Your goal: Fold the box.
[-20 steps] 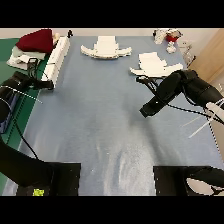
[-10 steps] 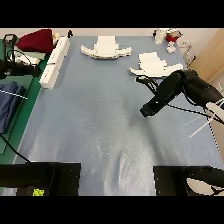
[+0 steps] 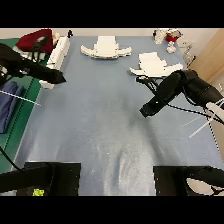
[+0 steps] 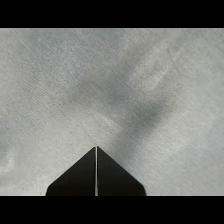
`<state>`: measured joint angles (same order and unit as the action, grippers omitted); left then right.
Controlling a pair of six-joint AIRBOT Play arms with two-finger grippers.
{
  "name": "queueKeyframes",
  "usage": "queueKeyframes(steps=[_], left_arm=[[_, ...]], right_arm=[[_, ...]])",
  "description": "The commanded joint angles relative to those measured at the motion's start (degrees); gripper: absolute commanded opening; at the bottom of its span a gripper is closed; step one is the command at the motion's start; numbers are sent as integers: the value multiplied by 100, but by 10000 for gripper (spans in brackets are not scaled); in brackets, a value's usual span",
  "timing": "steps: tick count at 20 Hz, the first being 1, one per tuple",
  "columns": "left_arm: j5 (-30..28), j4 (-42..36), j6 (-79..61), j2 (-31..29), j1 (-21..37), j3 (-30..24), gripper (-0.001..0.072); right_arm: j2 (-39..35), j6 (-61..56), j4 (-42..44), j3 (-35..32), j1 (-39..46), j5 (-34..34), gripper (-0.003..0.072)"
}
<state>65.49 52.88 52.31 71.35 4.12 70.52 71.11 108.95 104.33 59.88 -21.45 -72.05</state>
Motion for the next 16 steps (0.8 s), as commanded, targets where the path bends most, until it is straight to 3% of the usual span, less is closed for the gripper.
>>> queueKeyframes(steps=[1,4,7,16], left_arm=[[225,33,640,-24,-973,-623,14],[-247,431,1174,-26,-1751,-1462,13],[-741,654,1519,-24,-2159,-2017,15],[-850,649,1521,-24,-2192,-2111,16]], right_arm=[[0,0,0,4,4,2,4],[0,-2,0,4,4,0,5],[0,-2,0,4,4,0,4],[0,-2,0,4,4,0,4]])
